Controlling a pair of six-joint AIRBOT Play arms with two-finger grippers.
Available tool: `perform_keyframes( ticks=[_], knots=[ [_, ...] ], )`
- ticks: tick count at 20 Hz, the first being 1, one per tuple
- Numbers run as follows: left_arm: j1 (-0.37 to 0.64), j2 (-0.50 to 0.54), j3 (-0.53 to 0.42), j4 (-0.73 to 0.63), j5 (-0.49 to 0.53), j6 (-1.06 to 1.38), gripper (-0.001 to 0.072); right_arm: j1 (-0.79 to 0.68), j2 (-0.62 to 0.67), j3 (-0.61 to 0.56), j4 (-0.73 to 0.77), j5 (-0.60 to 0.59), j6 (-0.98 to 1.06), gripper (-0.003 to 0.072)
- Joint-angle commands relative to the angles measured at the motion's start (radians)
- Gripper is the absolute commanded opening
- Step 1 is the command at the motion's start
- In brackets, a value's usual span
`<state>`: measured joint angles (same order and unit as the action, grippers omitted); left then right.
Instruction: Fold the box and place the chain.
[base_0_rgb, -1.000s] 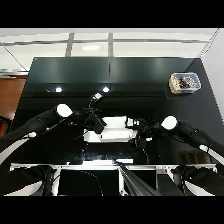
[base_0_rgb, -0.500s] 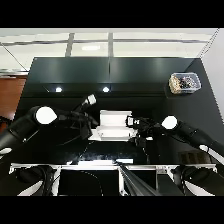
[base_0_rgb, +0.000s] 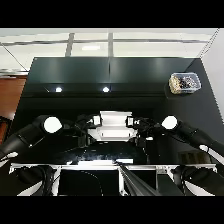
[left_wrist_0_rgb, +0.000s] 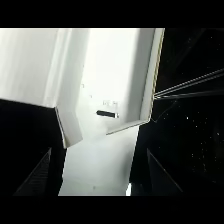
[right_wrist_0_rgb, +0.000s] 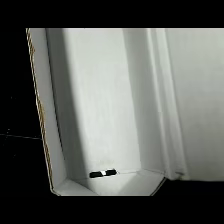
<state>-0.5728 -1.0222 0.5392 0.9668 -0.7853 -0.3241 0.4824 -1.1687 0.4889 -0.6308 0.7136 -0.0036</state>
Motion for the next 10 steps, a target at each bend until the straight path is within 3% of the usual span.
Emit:
perform_keyframes(
  ticks=[1, 4, 5, 7, 8, 10],
  knots=[
    [-0.039, -0.044, -0.005, -0.007, 0.053, 0.040, 0.0504, 0.000, 0.000, 0.000, 0.000, 0.000, 0.000, 0.0307],
    [-0.045, -0.049, -0.003, -0.020, 0.107, 0.039, 0.0428, 0.000, 0.000, 0.000, 0.000, 0.000, 0.000, 0.0307],
    [-0.045, -0.049, -0.003, -0.039, 0.108, 0.039, 0.0354, 0.000, 0.000, 0.000, 0.000, 0.000, 0.000, 0.0307],
    [-0.047, -0.049, -0.003, -0.066, 0.100, 0.039, 0.0323, 0.000, 0.000, 0.000, 0.000, 0.000, 0.000, 0.0307],
    [-0.050, -0.049, -0.003, -0.079, 0.101, 0.040, 0.0243, 0.000, 0.000, 0.000, 0.000, 0.000, 0.000, 0.0307],
    [-0.063, -0.049, -0.003, -0.109, 0.103, 0.040, 0.0219, 0.000, 0.000, 0.000, 0.000, 0.000, 0.000, 0.0307]
  ],
)
